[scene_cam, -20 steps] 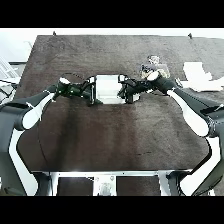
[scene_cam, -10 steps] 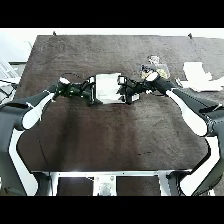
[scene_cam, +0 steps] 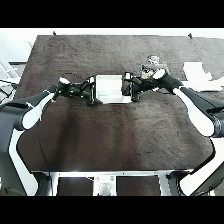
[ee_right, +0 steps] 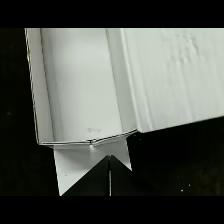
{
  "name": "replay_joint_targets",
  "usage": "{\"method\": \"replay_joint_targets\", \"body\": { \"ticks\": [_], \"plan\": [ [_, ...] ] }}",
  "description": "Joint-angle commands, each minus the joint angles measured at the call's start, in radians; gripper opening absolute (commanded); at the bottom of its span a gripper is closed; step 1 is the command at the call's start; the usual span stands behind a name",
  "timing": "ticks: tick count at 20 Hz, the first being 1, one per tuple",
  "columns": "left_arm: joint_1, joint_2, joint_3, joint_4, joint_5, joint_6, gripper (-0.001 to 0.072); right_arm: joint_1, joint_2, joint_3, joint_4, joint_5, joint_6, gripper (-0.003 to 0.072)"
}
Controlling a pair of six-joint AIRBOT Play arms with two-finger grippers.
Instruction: Fold the box and place the chain.
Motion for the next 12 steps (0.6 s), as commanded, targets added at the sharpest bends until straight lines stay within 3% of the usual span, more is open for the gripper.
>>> {"method": "replay_joint_targets", "body": {
  "ticks": [1,5,12],
  "plan": [
    [0.000,0.000,0.000,0.000,0.000,0.001,0.0413,-0.028,0.076,0.000,-0.023,0.067,0.147,0.0006],
    [0.000,0.000,0.000,0.000,0.001,0.001,0.0413,-0.106,0.171,0.000,-0.023,0.066,0.392,0.0006],
    [0.000,0.000,0.000,0.000,0.000,0.001,0.0413,-0.308,0.179,-0.079,-0.020,0.066,0.739,0.0006]
  ]
}}
